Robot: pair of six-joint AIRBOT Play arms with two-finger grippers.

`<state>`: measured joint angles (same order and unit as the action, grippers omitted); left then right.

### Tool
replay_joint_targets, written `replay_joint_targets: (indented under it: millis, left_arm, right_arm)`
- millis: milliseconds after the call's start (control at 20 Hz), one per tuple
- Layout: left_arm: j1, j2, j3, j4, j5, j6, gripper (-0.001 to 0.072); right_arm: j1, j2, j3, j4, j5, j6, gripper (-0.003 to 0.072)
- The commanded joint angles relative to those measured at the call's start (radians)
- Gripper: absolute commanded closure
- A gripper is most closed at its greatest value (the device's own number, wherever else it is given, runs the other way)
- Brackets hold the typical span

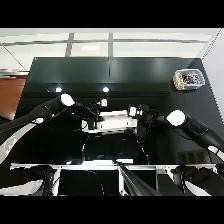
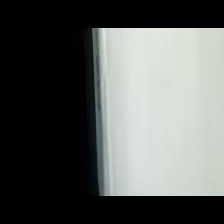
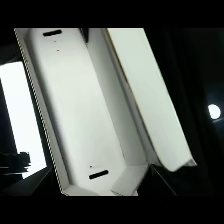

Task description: Fold the box and place the chain.

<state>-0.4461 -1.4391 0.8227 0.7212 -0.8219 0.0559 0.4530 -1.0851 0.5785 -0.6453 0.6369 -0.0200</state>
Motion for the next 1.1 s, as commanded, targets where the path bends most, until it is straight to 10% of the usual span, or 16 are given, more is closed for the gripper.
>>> replay_joint_targets:
  millis: [0, 1050]
  left_arm:
    - [0.000, 0.000, 0.000, 0.000, 0.001, 0.000, 0.0683]
    - [0.000, 0.000, 0.000, 0.001, -0.002, 0.000, 0.0683]
  right_arm:
    - [-0.020, -0.061, 0.001, 0.191, 0.065, -0.232, -0.0025]
    - [-0.083, -0.064, 0.001, 0.204, -0.055, -0.251, -0.0025]
